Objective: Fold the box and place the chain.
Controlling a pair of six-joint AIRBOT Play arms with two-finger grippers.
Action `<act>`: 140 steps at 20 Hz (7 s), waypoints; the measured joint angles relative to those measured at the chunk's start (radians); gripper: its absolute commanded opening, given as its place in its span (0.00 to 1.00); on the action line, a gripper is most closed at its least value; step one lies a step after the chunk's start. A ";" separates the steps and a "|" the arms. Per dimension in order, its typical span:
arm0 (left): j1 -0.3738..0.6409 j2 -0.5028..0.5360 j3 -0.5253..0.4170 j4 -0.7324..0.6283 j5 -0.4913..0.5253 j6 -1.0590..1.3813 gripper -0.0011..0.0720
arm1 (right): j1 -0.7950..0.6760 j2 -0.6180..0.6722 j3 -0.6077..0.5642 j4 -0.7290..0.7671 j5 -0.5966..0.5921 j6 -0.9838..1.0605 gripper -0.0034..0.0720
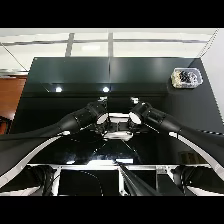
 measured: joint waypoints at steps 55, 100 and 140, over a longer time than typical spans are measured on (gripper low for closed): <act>0.000 0.000 0.000 -0.002 -0.001 0.002 0.06 | -0.977 -0.480 0.721 0.090 -0.167 0.108 0.07; 0.000 0.000 0.000 0.001 0.005 0.002 0.06 | -0.547 0.553 0.354 0.503 0.386 -0.849 0.06; 0.000 0.000 0.000 0.001 0.005 0.002 0.06 | -0.941 -0.196 0.208 0.169 -0.455 -0.520 0.60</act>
